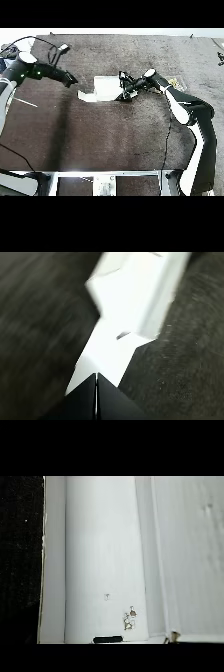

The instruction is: Fold the box and place the chain.

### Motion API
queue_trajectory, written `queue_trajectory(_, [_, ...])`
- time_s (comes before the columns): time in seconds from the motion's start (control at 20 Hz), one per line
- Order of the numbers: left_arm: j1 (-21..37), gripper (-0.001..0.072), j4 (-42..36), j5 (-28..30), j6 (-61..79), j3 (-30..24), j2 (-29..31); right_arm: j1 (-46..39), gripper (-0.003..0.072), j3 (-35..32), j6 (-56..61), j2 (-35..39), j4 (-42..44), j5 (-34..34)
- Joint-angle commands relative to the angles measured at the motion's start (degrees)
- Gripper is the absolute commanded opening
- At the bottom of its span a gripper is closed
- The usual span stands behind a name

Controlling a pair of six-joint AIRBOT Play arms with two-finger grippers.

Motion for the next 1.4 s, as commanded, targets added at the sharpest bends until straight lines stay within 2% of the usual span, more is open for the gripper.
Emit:
queue_trajectory(0.0, [3.7,0.0009,-0.2,3.1,-11.7,-6.7,2.3,0.1,0.0165,0.0,0.0,0.0,0.0,0.0])
queue_trajectory(0.15, [4.3,0.001,-0.5,4.4,-14.6,-11.6,2.0,0.1,0.0165,0.0,0.0,0.0,0.0,0.0])
queue_trajectory(0.3, [4.3,0.001,-1.5,9.4,-16.2,-15.0,1.9,0.1,0.0165,0.0,0.0,0.0,0.0,0.0])
queue_trajectory(0.9, [3.8,0.001,-17.9,9.2,-17.5,-15.4,-7.6,0.0,0.0165,0.0,0.0,0.0,0.0,0.0])
queue_trajectory(1.05, [1.4,0.001,-20.5,9.2,-15.2,-15.4,-9.3,0.0,0.0165,0.0,0.0,0.0,0.0,0.0])
queue_trajectory(1.2, [-1.3,0.0011,-21.2,12.2,-15.4,-15.4,-10.7,0.0,0.0165,0.0,0.0,0.0,0.0,0.0])
queue_trajectory(1.35, [-1.9,0.0011,-26.5,11.6,-13.4,-15.3,-10.8,0.0,0.0166,0.0,0.0,0.0,0.0,0.0])
